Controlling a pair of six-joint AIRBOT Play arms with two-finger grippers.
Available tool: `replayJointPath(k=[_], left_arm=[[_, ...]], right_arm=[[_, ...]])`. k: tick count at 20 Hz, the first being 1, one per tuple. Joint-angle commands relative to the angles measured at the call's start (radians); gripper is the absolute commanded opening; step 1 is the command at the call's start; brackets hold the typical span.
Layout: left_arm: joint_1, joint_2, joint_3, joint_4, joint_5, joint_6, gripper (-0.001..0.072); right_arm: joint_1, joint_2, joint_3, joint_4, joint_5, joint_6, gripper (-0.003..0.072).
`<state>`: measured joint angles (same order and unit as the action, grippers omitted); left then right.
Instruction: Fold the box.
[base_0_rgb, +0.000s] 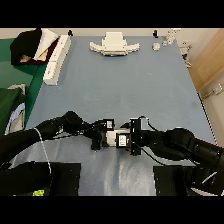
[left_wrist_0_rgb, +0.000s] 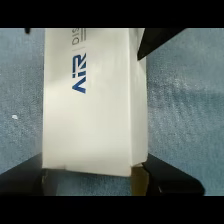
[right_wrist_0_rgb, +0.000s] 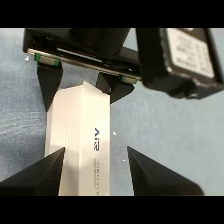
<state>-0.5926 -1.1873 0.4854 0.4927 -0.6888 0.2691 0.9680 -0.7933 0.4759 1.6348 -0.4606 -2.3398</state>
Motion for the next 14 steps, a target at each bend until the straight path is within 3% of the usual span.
replayJointPath(k=[1,7,9,12,13,14], left_arm=[[0.0,0.0,0.0,0.001,0.0,0.002,0.046],[0.0,0.0,0.0,0.001,0.0,0.001,0.046],[0.0,0.0,0.0,0.001,0.0,0.002,0.0459],[0.0,0.0,0.0,0.001,0.0,0.002,0.046],[0.0,0.0,0.0,0.001,0.0,0.002,0.046],[0.0,0.0,0.0,0.001,0.0,0.002,0.046]], right_arm=[[0.0,0.003,0.001,-0.016,0.02,0.0,0.0613],[0.0,0.003,0.02,-0.023,0.027,0.0,0.0604],[-0.004,-0.003,0.019,-0.03,0.026,0.0,0.046],[-0.005,-0.035,0.019,-0.031,0.023,0.0,0.0459],[-0.005,-0.048,0.019,-0.03,0.02,0.0,0.0438],[-0.004,-0.056,0.019,-0.029,0.015,0.0,0.0367]])
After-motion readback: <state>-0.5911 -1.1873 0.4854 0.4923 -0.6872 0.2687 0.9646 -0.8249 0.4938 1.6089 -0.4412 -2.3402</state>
